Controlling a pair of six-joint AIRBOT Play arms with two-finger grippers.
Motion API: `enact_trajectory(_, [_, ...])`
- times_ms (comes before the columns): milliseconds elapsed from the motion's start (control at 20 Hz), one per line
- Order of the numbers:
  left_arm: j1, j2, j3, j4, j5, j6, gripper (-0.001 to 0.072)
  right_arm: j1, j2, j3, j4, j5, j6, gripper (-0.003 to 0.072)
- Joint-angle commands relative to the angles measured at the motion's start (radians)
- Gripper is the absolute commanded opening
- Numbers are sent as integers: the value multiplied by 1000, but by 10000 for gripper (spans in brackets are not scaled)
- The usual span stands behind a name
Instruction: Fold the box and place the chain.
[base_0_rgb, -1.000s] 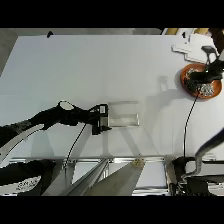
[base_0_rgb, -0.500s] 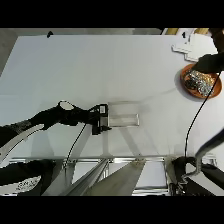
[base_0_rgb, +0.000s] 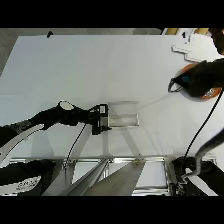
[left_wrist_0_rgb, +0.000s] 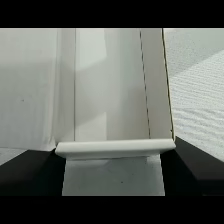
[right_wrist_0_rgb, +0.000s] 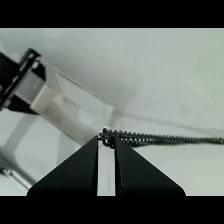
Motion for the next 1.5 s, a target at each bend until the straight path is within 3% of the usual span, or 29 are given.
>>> enact_trajectory(0, [0, 0, 0, 0, 0, 0, 12, 163, 31, -34, 6, -69, 50, 16])
enact_trajectory(250, [0, 0, 0, 0, 0, 0, 12, 345, 31, -183, -18, -208, 59, 16])
enact_trajectory(750, [0, 0, 0, 0, 1, 0, 12, 421, -12, -560, -13, -572, 81, 17])
enact_trajectory(1150, [0, 0, 0, 0, 0, 0, 12, 421, -206, -580, -15, -571, 69, 19])
enact_trajectory(1450, [0, 0, 0, 0, 0, 0, 12, 421, -221, -580, -7, -573, 69, 156])
